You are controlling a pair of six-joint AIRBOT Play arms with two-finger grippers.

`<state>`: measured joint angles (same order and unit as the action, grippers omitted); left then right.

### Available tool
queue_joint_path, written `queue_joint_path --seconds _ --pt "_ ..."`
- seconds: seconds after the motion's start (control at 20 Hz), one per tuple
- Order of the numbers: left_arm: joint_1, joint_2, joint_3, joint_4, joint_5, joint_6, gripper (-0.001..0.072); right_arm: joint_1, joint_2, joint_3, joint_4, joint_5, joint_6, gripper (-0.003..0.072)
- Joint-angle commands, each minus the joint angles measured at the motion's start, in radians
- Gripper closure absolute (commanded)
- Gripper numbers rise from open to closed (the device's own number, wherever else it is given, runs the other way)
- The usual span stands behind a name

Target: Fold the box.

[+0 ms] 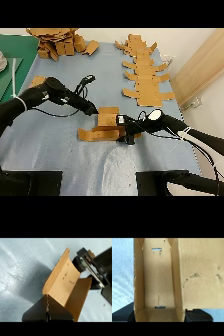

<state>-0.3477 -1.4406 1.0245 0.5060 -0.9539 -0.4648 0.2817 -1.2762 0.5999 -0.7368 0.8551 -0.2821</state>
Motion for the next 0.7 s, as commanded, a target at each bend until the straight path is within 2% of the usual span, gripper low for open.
queue_joint_path --seconds 0.0,0.15,0.25,0.4,0.5,0.6,0.65 --pt "0.059 0.073 -0.043 -0.037 -0.045 0.355 0.0699 0.0 0.0 -0.001 0.0 0.0 0.0 0.0092" --pt "0.071 0.103 -0.108 -0.043 -0.011 0.592 0.0699 0.0 0.0 -0.001 0.0 0.001 0.0 0.0092" --pt "0.109 0.126 -0.169 -0.097 -0.034 0.67 0.0699 0.0 0.0 -0.001 0.0 0.0 0.0 0.0092" --pt "0.269 0.17 -0.282 -0.243 -0.257 0.826 0.0698 0.0 0.0 -0.001 0.0 0.0 0.0 0.0092" --pt "0.329 0.184 -0.346 -0.182 -0.257 0.992 0.0696 0.0 0.0 -0.001 0.0 0.0 0.0 0.0092" --pt "0.314 0.183 -0.399 -0.098 -0.191 1.08 0.0694 0.0 0.0 -0.001 0.0 0.0 0.0 0.0092" --pt "0.294 0.183 -0.412 -0.085 -0.177 1.093 0.0535 -0.001 0.0 -0.001 0.0 0.0 0.0 0.0092"
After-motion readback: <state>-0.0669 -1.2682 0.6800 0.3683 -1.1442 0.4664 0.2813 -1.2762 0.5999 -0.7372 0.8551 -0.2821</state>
